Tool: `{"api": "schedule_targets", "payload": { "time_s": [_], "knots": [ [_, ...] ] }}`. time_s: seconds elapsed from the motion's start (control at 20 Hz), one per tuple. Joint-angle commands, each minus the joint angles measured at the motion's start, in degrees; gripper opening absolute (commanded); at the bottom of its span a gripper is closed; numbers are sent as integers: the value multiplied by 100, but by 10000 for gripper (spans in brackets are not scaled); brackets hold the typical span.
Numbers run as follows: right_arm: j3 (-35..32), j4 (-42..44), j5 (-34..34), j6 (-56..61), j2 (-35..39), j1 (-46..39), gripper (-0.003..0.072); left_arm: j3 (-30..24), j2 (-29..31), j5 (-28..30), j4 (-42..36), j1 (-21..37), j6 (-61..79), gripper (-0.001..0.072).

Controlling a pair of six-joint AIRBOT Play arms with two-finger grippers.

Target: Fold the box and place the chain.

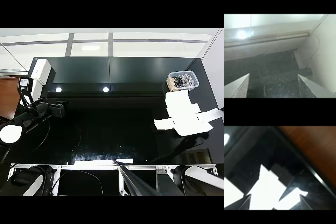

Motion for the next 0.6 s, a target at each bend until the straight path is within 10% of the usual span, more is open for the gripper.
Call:
{"api": "schedule_targets", "payload": {
  "time_s": [0.0, 0.55],
  "knots": [
    [745, 1003, 1508, -1095, -979, -520, 699, -2, 0, -4, -20, -4, -4, 701],
    [1596, 1480, 2933, -1436, -2452, -490, 697, -2, 0, -4, -109, -2, -4, 701]
  ]
}}
